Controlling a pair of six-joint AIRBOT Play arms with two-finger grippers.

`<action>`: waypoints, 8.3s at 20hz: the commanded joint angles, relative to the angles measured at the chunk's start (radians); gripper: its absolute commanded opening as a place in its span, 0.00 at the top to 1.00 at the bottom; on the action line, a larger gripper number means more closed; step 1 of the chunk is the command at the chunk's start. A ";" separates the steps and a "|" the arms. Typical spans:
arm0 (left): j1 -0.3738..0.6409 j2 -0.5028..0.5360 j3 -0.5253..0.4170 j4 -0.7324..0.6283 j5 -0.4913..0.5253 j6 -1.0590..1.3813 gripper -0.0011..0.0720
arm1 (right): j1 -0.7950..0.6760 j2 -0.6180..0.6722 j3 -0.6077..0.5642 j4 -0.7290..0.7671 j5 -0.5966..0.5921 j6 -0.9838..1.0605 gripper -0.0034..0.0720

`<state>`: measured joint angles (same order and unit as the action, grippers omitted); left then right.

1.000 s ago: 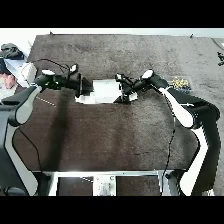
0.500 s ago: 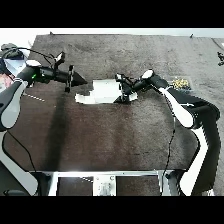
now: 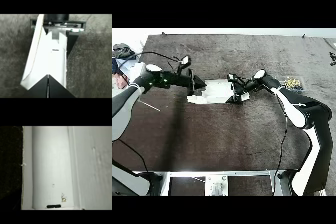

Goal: Fold the box and place the chain.

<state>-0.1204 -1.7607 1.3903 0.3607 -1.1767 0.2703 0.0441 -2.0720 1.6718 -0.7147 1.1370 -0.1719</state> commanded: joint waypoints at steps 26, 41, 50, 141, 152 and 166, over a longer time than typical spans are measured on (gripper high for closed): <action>-0.114 -0.103 -0.001 0.174 0.460 -0.245 0.97 | 0.001 -0.001 0.000 0.000 0.000 0.000 0.24; -0.029 -0.076 0.225 0.171 0.164 -0.216 0.97 | 0.001 -0.001 0.000 0.000 0.000 0.000 0.24; -0.008 -0.031 0.175 0.470 -0.036 -0.100 0.10 | 0.001 -0.001 0.000 0.000 0.000 0.000 0.24; -0.097 -0.095 0.053 0.423 0.146 -0.190 0.54 | 0.001 -0.001 0.000 0.000 0.000 0.000 0.24; -0.097 -0.095 0.053 0.330 0.136 -0.158 0.81 | 0.001 -0.001 0.000 0.000 0.000 0.000 0.24; -0.097 -0.143 0.053 0.230 0.122 -0.078 0.63 | 0.001 -0.001 0.000 0.000 0.000 0.000 0.24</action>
<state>-0.2169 -1.8992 1.4445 0.5983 -1.0622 0.1852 0.0437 -2.0720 1.6718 -0.7147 1.1370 -0.1726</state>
